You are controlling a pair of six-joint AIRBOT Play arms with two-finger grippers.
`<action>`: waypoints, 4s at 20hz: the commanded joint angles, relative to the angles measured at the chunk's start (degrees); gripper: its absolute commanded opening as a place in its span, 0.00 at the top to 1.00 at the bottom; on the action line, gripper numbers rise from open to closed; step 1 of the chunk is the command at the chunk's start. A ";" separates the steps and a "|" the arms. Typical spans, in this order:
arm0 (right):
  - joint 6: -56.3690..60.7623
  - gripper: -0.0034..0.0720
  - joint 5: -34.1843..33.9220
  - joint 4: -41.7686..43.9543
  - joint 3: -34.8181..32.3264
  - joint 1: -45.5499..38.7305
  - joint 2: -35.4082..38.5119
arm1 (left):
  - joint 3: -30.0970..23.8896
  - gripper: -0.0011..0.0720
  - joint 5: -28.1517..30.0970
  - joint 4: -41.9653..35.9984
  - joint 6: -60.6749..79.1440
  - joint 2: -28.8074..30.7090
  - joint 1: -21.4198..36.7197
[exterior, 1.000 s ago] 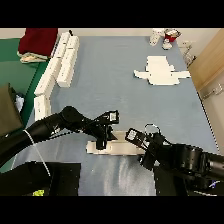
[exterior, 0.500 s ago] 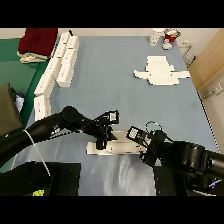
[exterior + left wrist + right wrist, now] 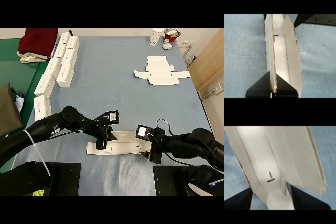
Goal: Fold the box.
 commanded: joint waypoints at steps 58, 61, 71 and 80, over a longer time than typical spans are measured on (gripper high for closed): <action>-29.68 0.25 9.25 18.36 -6.51 -7.56 -9.57 | 0.00 0.97 0.00 0.00 0.02 0.02 -0.04; -29.68 0.07 9.27 18.62 -6.45 -7.56 -9.46 | 0.00 0.97 0.00 0.00 0.02 0.02 -0.04; -29.64 0.09 8.87 18.69 -6.51 -7.61 -5.57 | 0.00 0.97 0.00 0.00 0.02 0.02 -0.04; -29.70 0.25 9.49 18.82 -6.99 -7.54 -9.29 | 0.00 0.97 0.00 0.00 0.02 0.02 -0.04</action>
